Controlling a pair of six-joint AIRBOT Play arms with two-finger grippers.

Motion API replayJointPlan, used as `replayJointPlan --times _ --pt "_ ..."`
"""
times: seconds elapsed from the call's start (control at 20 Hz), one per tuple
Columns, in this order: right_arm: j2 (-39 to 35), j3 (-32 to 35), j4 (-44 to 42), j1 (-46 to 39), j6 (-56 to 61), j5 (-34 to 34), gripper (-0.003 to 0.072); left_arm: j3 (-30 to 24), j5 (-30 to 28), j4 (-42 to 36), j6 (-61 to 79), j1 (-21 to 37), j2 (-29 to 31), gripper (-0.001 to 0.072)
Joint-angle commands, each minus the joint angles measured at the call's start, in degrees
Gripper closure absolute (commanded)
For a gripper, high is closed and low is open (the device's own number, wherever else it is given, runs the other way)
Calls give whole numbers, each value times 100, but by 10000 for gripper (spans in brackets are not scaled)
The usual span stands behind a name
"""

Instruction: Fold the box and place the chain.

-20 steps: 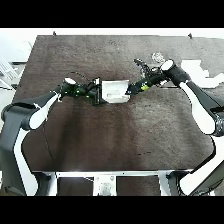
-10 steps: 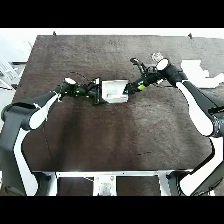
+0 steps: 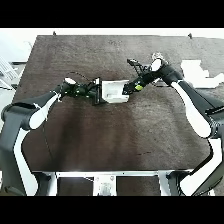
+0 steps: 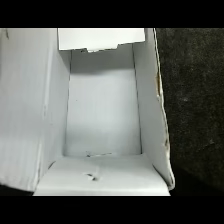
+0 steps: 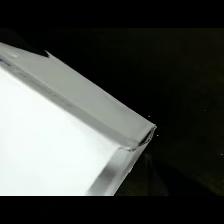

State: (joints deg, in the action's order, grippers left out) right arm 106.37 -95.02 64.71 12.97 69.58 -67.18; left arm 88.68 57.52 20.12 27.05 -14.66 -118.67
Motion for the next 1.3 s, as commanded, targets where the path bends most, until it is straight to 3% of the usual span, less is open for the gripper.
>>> replayJointPlan --times 0.0,0.6,1.25 --pt "9 -96 382 127 420 125 175 4 0 2 0 0 -2 358" --pt "127 -129 1086 339 1390 304 244 4 0 2 0 0 -2 358" --pt "446 -669 2284 863 2614 -197 276 4 0 2 0 0 -2 358"
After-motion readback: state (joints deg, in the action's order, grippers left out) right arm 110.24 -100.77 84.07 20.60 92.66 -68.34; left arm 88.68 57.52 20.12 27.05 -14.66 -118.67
